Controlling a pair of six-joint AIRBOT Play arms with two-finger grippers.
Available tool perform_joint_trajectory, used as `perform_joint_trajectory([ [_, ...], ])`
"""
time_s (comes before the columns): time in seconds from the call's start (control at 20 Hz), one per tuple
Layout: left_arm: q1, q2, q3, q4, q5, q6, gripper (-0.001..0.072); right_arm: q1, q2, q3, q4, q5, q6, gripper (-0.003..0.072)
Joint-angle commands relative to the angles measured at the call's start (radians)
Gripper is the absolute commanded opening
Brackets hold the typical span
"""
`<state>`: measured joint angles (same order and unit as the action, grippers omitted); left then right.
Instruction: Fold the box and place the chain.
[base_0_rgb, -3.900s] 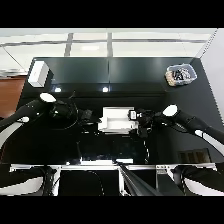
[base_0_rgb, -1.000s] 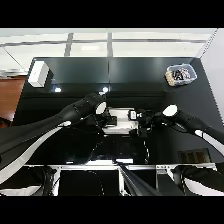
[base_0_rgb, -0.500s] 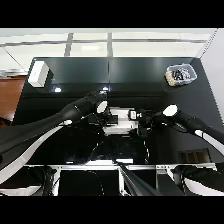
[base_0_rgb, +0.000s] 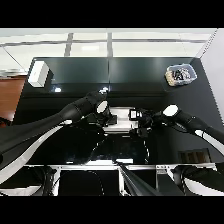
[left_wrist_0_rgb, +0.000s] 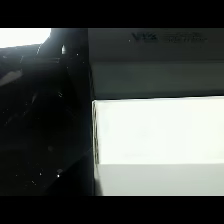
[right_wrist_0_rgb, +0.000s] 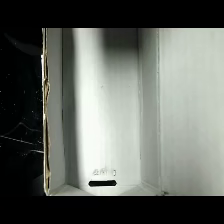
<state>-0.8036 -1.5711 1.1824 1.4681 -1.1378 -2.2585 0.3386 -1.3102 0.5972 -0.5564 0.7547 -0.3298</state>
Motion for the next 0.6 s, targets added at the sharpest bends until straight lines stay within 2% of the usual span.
perform_joint_trajectory([
  [0.0, 0.0, -0.001, 0.0, -0.004, 0.002, 0.003, 0.0028, 0.0, 0.0, 0.0, -0.001, 0.0, -0.001, 0.0308],
  [0.1, 0.0, -0.001, 0.0, -0.011, -0.005, 0.003, 0.0028, 0.0, 0.0, 0.0, 0.006, -0.001, 0.0, 0.0321],
  [0.15, 0.0, -0.001, 0.0, -0.011, -0.01, 0.003, 0.0028, 0.0, 0.003, 0.0, 0.014, -0.002, 0.029, 0.0588],
  [0.2, 0.001, -0.001, 0.0, -0.009, -0.016, 0.003, 0.0028, 0.0, 0.014, 0.005, -0.003, -0.006, 0.085, 0.0709],
  [0.4, 0.0, -0.001, 0.0, -0.003, -0.02, 0.003, 0.0028, -0.013, 0.132, 0.013, -0.237, 0.078, 0.201, 0.0705],
  [0.55, 0.0, -0.001, 0.0, -0.003, -0.019, 0.004, 0.0028, -0.021, 0.161, 0.012, -0.264, 0.095, 0.2, 0.0702],
])
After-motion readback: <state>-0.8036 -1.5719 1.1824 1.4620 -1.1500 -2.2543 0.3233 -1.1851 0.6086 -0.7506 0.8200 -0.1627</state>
